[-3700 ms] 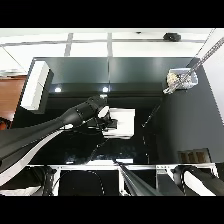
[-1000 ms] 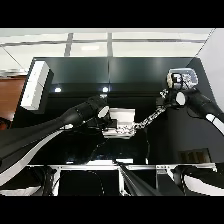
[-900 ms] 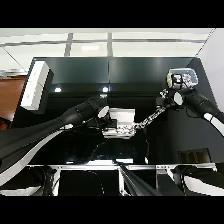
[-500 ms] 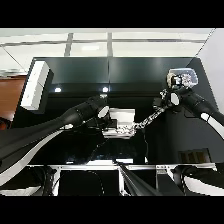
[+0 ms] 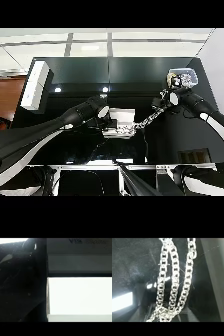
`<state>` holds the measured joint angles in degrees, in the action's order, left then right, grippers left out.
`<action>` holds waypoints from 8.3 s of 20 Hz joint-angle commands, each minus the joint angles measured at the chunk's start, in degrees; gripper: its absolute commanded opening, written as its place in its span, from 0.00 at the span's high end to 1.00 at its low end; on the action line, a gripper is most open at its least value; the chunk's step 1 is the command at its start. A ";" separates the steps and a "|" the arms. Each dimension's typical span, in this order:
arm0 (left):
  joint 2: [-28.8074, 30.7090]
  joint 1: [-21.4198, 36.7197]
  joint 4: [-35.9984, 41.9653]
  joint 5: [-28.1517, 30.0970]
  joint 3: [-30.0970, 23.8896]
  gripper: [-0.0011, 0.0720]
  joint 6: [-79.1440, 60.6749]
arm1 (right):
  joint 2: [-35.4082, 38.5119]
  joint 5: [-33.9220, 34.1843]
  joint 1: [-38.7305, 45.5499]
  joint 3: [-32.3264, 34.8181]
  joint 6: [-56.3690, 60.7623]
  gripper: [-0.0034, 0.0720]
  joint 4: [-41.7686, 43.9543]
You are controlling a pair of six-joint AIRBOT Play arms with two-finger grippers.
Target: Fold the box and place the chain.
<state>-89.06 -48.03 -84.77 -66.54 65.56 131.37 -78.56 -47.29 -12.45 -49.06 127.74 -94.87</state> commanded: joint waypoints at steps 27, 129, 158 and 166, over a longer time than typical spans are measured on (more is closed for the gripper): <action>-0.02 0.02 -0.02 0.39 0.04 0.94 0.00 | 28.98 -23.10 -2.27 -19.41 -43.82 0.94 44.37; -0.02 0.00 0.00 0.31 0.04 0.94 0.00 | 33.29 -8.17 -4.28 5.09 -81.66 0.94 63.63; 4.76 -1.16 -0.37 3.45 4.07 0.19 -7.80 | 25.79 -21.11 7.69 5.44 -77.18 0.58 46.75; 28.00 11.50 -1.53 8.72 -14.10 0.19 -26.62 | 25.79 -21.44 7.69 5.44 -77.16 0.58 46.73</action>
<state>-68.34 -42.96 -88.18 -61.17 59.02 112.22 -52.73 -68.69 -4.80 -43.57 50.57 -48.14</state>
